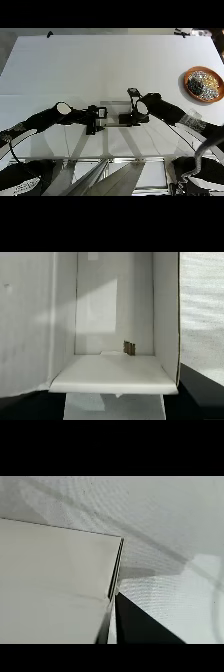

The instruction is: Fold the box and place the chain.

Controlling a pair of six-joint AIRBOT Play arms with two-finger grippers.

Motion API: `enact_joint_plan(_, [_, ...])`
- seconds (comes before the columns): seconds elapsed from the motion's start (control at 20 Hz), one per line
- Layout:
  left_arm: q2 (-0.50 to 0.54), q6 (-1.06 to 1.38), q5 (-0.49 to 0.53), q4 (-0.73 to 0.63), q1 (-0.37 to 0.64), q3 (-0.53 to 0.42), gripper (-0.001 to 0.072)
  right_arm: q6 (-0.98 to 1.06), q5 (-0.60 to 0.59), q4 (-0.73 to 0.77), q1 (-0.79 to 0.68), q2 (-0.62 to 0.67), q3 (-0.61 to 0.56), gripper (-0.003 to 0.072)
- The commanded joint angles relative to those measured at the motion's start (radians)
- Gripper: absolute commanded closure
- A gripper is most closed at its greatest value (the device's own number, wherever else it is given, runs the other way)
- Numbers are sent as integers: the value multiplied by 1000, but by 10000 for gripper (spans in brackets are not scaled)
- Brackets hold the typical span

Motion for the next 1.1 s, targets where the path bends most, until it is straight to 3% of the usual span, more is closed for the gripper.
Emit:
enact_joint_plan(0.0, [0,0,0,0,0,1,437,11,-14,-9,7,0,1,441])
enact_joint_plan(0.15, [0,-1,1,0,0,1,437,33,-17,-25,10,0,1,450])
enact_joint_plan(0.25, [0,0,0,0,0,1,437,32,-14,-37,10,0,1,587])
enact_joint_plan(0.35, [0,-1,1,0,0,0,437,33,-13,-47,10,0,1,661])
enact_joint_plan(0.6, [0,-1,-2,0,0,0,437,32,-13,-55,10,0,1,671])
enact_joint_plan(0.65, [0,-1,-2,0,0,0,437,32,-17,-53,10,0,1,581])
enact_joint_plan(0.7, [0,0,-3,0,0,1,437,32,-17,-51,10,1,1,389])
enact_joint_plan(0.75, [0,-1,-3,0,0,0,437,32,-17,-51,10,4,2,304])
enact_joint_plan(1.05, [0,-1,-2,0,0,1,437,26,30,-109,4,92,1,261])
